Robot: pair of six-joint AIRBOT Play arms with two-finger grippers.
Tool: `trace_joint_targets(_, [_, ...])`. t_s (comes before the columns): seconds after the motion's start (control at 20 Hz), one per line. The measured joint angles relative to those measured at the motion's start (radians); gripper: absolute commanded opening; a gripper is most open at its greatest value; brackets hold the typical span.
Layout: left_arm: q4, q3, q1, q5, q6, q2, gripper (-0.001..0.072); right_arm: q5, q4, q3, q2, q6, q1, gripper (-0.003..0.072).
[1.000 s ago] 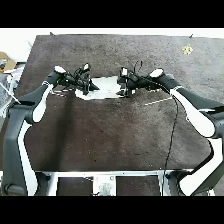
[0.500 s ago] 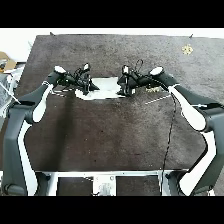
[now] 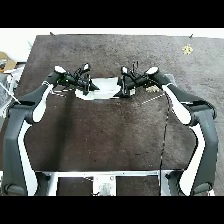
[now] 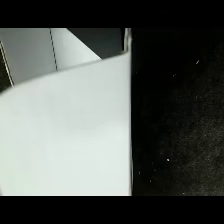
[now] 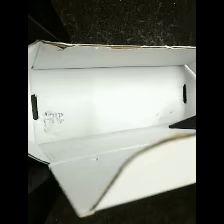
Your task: Fold the box and place the chain.
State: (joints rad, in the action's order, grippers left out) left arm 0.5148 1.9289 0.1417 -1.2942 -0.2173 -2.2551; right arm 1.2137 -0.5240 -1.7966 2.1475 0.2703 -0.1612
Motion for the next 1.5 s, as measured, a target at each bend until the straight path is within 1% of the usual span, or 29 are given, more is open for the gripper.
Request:
trace_joint_targets(0.6, [0.000, 0.000, 0.000, 0.000, 0.000, 0.000, 0.0010, 0.019, 0.054, -0.014, 0.065, 0.020, -0.002, 0.0636])
trace_joint_targets(0.65, [0.000, 0.000, 0.000, 0.000, 0.000, 0.000, 0.0009, 0.019, 0.056, -0.014, 0.067, 0.021, -0.002, 0.0619])
trace_joint_targets(0.75, [0.000, 0.000, 0.000, 0.000, 0.000, 0.000, 0.0010, 0.019, 0.057, -0.014, 0.070, 0.022, -0.004, 0.0617])
trace_joint_targets(0.85, [0.000, 0.000, 0.000, 0.000, 0.000, 0.000, 0.0010, 0.019, 0.058, -0.017, 0.072, 0.023, -0.005, 0.0544])
trace_joint_targets(0.9, [0.000, 0.000, 0.000, -0.001, -0.002, 0.000, 0.0010, 0.020, 0.058, -0.019, 0.072, 0.023, -0.005, 0.0535])
trace_joint_targets(1.3, [0.000, 0.000, 0.000, 0.000, -0.001, 0.000, 0.0009, 0.021, 0.039, -0.027, 0.079, 0.022, -0.005, 0.0536])
trace_joint_targets(1.4, [0.000, 0.000, 0.000, 0.000, -0.001, 0.000, 0.0010, 0.022, 0.031, -0.027, 0.080, 0.020, -0.005, 0.0439])
trace_joint_targets(1.5, [0.000, 0.000, 0.000, 0.000, -0.001, 0.000, 0.0009, 0.021, 0.027, -0.027, 0.080, 0.019, -0.005, 0.0439])
